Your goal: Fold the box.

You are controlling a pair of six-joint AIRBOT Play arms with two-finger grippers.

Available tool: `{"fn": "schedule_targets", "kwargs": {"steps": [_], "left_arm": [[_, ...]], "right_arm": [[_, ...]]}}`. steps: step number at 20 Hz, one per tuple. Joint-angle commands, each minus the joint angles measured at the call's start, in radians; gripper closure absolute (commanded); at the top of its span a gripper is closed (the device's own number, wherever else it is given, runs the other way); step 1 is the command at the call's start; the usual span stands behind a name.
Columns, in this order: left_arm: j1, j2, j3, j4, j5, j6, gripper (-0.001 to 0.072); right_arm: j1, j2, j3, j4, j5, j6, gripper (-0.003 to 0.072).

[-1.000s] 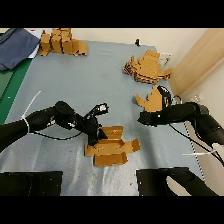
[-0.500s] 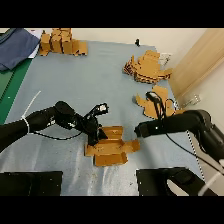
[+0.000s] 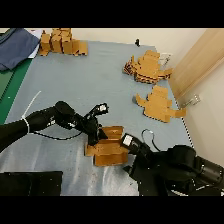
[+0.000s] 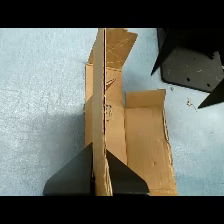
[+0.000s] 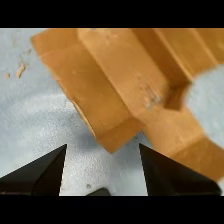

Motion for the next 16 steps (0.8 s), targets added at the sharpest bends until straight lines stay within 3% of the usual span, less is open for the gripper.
{"fn": "schedule_targets", "kwargs": {"steps": [1, 5, 7, 11, 16], "left_arm": [[-0.001, -0.001, 0.000, 0.000, 0.000, 0.000, 0.0696], [-0.001, -0.001, 0.000, 0.000, 0.000, 0.000, 0.0696], [-0.001, -0.001, 0.000, 0.000, 0.000, 0.000, 0.0696], [-0.001, -0.001, 0.000, 0.000, 0.000, 0.000, 0.0696], [0.000, -0.001, 0.000, 0.000, 0.000, 0.000, 0.0696]], "right_arm": [[0.098, -0.108, -0.025, -0.056, 0.149, -0.143, 0.0011], [0.102, -0.273, -0.024, -0.191, 0.320, -0.146, -0.0003], [0.102, -0.321, -0.019, -0.238, 0.349, -0.146, -0.0002], [0.102, -0.317, 0.005, -0.274, 0.340, -0.145, -0.0002], [0.101, -0.227, 0.034, -0.372, 0.208, -0.009, -0.0002]]}}
